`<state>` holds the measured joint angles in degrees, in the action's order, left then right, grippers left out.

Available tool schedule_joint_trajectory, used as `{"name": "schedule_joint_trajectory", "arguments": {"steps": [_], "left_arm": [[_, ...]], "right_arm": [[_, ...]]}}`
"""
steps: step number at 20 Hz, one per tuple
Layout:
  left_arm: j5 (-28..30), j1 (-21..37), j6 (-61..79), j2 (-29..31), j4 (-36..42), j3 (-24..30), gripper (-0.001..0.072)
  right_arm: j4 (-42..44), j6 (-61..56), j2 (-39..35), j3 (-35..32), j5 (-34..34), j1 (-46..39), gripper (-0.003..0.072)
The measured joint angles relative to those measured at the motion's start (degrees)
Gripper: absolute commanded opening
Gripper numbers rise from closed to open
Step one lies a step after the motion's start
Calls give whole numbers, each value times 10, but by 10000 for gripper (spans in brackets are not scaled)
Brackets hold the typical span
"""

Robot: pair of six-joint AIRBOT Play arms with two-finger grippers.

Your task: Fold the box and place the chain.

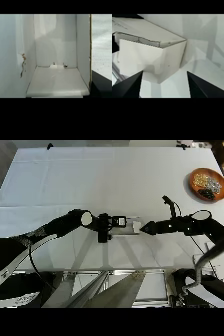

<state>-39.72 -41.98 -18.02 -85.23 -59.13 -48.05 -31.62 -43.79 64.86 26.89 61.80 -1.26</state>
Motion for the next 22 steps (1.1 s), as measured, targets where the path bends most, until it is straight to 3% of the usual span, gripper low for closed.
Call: {"name": "schedule_joint_trajectory", "arguments": {"steps": [7,13,22], "left_arm": [[0,0,0,0,0,0,276],[0,0,0,0,0,0,276],[0,0,0,0,0,0,276]], "right_arm": [[17,3,0,0,-25,27,575],[11,-49,0,0,-102,89,568],[-156,-240,0,57,-205,210,545]]}}
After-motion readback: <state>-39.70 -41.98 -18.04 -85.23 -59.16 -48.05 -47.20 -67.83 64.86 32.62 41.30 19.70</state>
